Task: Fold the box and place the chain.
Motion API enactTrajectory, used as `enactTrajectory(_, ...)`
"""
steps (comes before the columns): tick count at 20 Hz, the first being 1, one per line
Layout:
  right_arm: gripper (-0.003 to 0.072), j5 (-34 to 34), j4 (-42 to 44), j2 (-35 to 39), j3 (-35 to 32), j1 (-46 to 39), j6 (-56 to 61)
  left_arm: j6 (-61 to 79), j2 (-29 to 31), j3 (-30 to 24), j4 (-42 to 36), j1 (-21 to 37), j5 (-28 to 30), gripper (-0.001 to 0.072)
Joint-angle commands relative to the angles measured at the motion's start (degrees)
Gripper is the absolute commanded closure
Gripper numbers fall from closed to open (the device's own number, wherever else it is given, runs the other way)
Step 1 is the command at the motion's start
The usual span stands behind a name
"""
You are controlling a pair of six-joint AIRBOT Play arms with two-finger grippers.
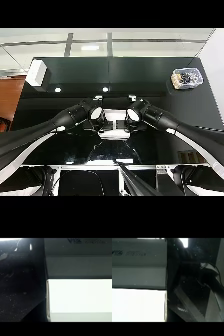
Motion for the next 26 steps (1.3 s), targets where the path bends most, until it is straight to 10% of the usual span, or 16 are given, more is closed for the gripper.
enactTrajectory(1, 0.0658, -0.4, 0.8, 0.0, 0.0, 0.0, -0.2, 0.1, 0.0, 0.0, 0.0, 0.0, 0.0, 0.0681)
enactTrajectory(3, 0.0426, -0.4, 1.0, 0.0, 0.0, 0.0, -0.2, 0.1, 0.0, 0.0, 0.0, 0.0, 0.0, 0.0681)
enactTrajectory(12, 0.0429, 0.1, 0.6, -1.0, 0.0, 0.0, -0.2, 0.1, 0.0, 0.0, 0.0, 0.0, 0.0, 0.0682)
enactTrajectory(14, 0.0432, 0.3, 0.6, -1.3, 0.0, 0.0, -0.4, 0.1, 0.0, 0.0, 0.0, 0.0, 0.0, 0.0681)
enactTrajectory(17, 0.0673, 0.3, 0.6, -1.4, 0.0, 0.0, -0.8, 0.1, 0.0, 0.0, 0.0, 0.0, 0.0, 0.0681)
enactTrajectory(22, 0.0671, 0.2, 0.4, -1.3, 0.0, 0.0, -0.9, 0.1, 0.0, 0.0, 0.0, 0.0, 0.0, 0.0681)
enactTrajectory(23, 0.0639, 0.2, 0.6, -1.0, 0.0, 0.0, -0.9, 0.1, 0.0, 0.0, 0.0, 0.0, 0.0, 0.0681)
enactTrajectory(25, 0.0309, 0.9, 0.8, 0.9, 0.1, -0.7, -2.2, 0.1, 0.0, 0.0, 0.0, 0.0, 0.0, 0.0681)
enactTrajectory(26, 0.0309, 1.6, 0.6, 2.6, 0.1, -1.1, -4.5, 0.1, 0.0, 0.0, 0.0, 0.0, 0.0, 0.0682)
